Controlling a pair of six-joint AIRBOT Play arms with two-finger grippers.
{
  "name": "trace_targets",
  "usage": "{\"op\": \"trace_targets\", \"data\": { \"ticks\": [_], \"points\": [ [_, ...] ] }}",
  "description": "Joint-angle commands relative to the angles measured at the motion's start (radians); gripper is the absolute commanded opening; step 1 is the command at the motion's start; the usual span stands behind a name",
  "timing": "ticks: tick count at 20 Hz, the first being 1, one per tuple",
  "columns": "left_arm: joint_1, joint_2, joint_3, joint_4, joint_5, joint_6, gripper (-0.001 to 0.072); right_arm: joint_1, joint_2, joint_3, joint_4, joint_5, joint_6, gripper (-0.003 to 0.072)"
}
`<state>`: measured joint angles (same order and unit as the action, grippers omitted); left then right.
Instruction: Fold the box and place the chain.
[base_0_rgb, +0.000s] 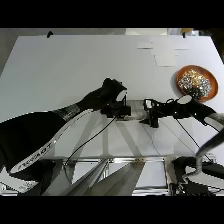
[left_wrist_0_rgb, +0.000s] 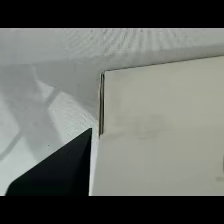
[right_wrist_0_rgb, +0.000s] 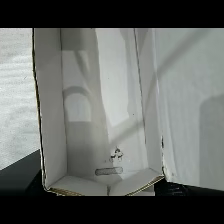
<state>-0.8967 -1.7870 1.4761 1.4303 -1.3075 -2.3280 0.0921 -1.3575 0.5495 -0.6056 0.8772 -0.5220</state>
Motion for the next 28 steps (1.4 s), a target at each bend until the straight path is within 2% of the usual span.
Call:
{"op": "trace_targets", "data": {
  "ticks": [1,4,5,6,10,13,16,17,23,24,25,28],
  "points": [
    [-0.003,-0.016,0.003,0.002,0.009,-0.011,0.0254,0.0,0.001,0.0,0.0,0.0,0.0,0.0428],
    [-0.003,-0.023,0.003,0.0,0.009,-0.011,0.0249,0.0,0.001,0.0,0.0,0.0,0.0,0.0428],
    [-0.003,-0.023,0.003,0.0,0.009,-0.011,0.0218,0.0,0.001,0.0,0.0,0.0,0.0,0.0428],
    [-0.003,-0.023,0.003,0.0,0.009,-0.01,0.0129,0.0,0.001,0.0,0.0,0.0,0.0,0.0428],
    [-0.003,-0.024,0.003,0.003,0.01,-0.006,0.0003,0.0,0.001,0.0,0.0,0.0,0.0,0.0428],
    [-0.003,-0.024,0.003,0.011,0.012,-0.006,0.0008,0.0,0.001,0.0,0.0,0.0,0.0,0.0428],
    [-0.003,-0.024,0.003,0.011,0.018,-0.006,0.0144,0.0,0.001,0.0,0.0,0.0,0.0,0.0428],
    [-0.003,-0.024,0.003,0.013,0.021,-0.006,0.0146,0.0,0.001,0.0,0.0,0.0,0.0,0.0428],
    [-0.003,-0.024,0.003,0.021,0.036,-0.008,0.013,0.0,0.001,0.0,0.0,0.0,0.0,0.0428],
    [-0.003,-0.026,0.003,0.021,0.035,-0.013,0.0108,0.0,0.001,0.0,0.0,0.0,0.0,0.0428],
    [-0.006,-0.028,0.003,0.021,0.035,-0.013,0.0001,0.0,0.001,0.0,0.0,0.0,0.0,0.0428],
    [-0.015,-0.032,0.003,0.022,0.032,-0.013,0.0003,0.0,0.001,0.0,0.0,0.0,0.0,0.0428]
  ]
}}
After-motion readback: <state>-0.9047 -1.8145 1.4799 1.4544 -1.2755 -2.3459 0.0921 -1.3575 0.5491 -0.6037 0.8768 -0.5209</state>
